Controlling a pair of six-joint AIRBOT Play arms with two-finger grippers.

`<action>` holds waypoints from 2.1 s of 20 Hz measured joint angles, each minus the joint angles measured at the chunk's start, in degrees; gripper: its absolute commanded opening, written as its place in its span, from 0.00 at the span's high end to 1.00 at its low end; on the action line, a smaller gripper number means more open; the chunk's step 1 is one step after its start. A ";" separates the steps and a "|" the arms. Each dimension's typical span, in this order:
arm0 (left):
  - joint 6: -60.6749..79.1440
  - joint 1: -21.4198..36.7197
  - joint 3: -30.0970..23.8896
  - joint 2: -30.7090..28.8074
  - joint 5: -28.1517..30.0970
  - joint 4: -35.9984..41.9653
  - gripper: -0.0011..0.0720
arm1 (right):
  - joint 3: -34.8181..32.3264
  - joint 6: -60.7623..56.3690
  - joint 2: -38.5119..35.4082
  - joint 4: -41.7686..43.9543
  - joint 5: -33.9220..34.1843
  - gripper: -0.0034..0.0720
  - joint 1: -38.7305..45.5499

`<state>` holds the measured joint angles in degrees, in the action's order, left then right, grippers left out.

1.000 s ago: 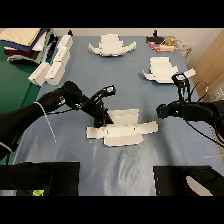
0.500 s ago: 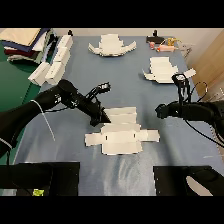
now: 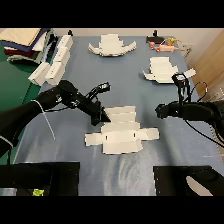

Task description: Fold the box.

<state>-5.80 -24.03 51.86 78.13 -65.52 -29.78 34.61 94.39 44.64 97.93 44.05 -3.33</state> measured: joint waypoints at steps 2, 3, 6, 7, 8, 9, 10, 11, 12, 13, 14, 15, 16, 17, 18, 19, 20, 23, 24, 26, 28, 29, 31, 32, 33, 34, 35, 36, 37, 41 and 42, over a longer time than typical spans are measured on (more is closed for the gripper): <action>-0.09 -0.46 -0.44 -1.22 0.66 -0.04 0.98 | 0.00 0.00 0.00 0.00 -0.02 0.39 0.00; -0.09 -0.83 -0.81 -1.84 1.14 -0.07 0.97 | 0.00 0.00 0.02 0.00 -0.04 0.39 0.00; -0.11 -2.69 -2.29 -3.13 3.39 -0.96 0.97 | 0.00 0.00 0.15 0.02 -0.04 0.39 0.00; -0.11 -3.28 -2.75 -3.30 4.22 -1.27 0.98 | 0.00 0.00 0.24 0.02 -0.07 0.39 0.00; 0.00 -3.89 -3.21 -3.48 5.05 -1.46 0.98 | 0.00 0.00 0.35 0.02 -0.07 0.39 0.00; 0.09 -4.28 -3.56 -3.58 5.81 -1.57 0.98 | 0.00 0.00 0.42 0.02 -0.07 0.39 0.00; 0.20 -4.61 -3.85 -3.65 6.40 -1.70 0.98 | 0.00 0.00 0.52 0.04 -0.02 0.39 0.00; 0.22 -4.74 -4.04 -3.74 6.93 -1.81 0.97 | 0.00 0.00 0.59 0.04 0.02 0.39 0.00; 0.26 -4.92 -4.17 -3.76 7.32 -1.88 0.98 | 0.00 0.00 0.61 0.04 0.07 0.39 0.00; 0.28 -5.03 -4.31 -3.82 7.45 -2.03 0.97 | 0.00 0.00 0.68 0.07 0.11 0.39 0.00; 0.37 -5.07 -4.39 -3.85 7.74 -2.01 0.97 | 0.00 0.00 0.70 0.07 0.24 0.39 0.00; 0.37 -5.14 -4.48 -3.85 7.96 -2.05 0.98 | 0.00 0.00 0.70 0.07 0.26 0.39 0.00; 0.37 -5.18 -4.52 -3.91 7.98 -2.10 0.97 | 0.00 0.00 0.70 0.04 0.35 0.39 0.00; 0.35 -5.18 -4.50 -4.13 7.98 -2.10 0.97 | 0.00 0.00 0.70 0.07 0.37 0.39 0.00; 0.26 -5.18 -4.31 -4.61 7.98 -2.14 0.97 | 0.00 0.00 0.70 0.07 0.39 0.39 0.00; 0.24 -4.98 -3.89 -5.20 7.89 -2.19 0.97 | 0.00 0.00 0.70 0.07 0.44 0.39 0.00; 0.20 -4.52 -3.19 -5.84 7.89 -2.10 0.97 | 0.00 0.00 0.70 0.07 0.48 0.39 0.00; 0.15 -2.99 -1.01 -6.78 8.57 -2.36 0.97 | 0.00 0.00 0.70 0.07 0.50 0.39 0.00; 0.48 -2.89 -0.66 -6.84 8.72 -2.34 0.97 | 0.00 0.00 0.70 0.07 0.50 0.39 0.00; 1.77 -3.30 -0.24 -6.99 9.97 -2.34 0.97 | 0.00 0.00 0.70 0.24 0.50 0.39 0.00; 3.26 -4.39 -0.46 -7.04 11.67 -2.32 0.97 | 0.00 0.00 0.72 0.72 0.52 0.39 0.00; 3.78 -5.01 -0.94 -7.06 12.37 -2.32 0.97 | 0.00 0.00 0.70 1.11 0.55 0.39 0.00; 4.59 -5.79 -2.32 -7.06 13.97 -2.23 0.97 | 0.00 0.00 0.70 1.70 0.55 0.39 0.00; 4.96 -6.03 -3.08 -7.06 14.56 -2.21 0.97 | 0.00 0.00 0.70 1.92 0.52 0.39 0.00; 5.42 -6.23 -3.82 -7.06 15.10 -2.21 0.97 | 0.00 0.00 0.72 2.05 0.55 0.39 0.00; 5.84 -6.36 -4.50 -7.06 15.67 -2.34 0.97 | 0.00 0.00 0.70 2.21 0.52 0.39 0.00; 6.03 -6.45 -5.01 -7.06 16.11 -2.34 0.97 | 0.00 0.00 0.70 2.34 0.50 0.39 0.00; 6.23 -6.51 -5.33 -7.06 16.31 -2.34 0.97 | 0.00 0.00 0.70 2.38 0.50 0.39 0.00; 6.34 -6.58 -5.60 -7.06 16.52 -2.36 0.97 | 0.00 0.00 0.70 2.43 0.48 0.39 0.00; 6.67 -6.69 -6.05 -7.06 17.11 -2.34 0.97 | 0.00 0.02 0.70 2.69 0.42 0.39 0.00; 6.64 -6.69 -6.10 -7.06 17.20 -2.34 0.97 | 0.00 0.00 0.72 2.75 0.42 0.39 0.00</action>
<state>0.84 -30.72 45.76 71.07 -48.31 -32.12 34.61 94.39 45.36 100.68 44.47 -3.33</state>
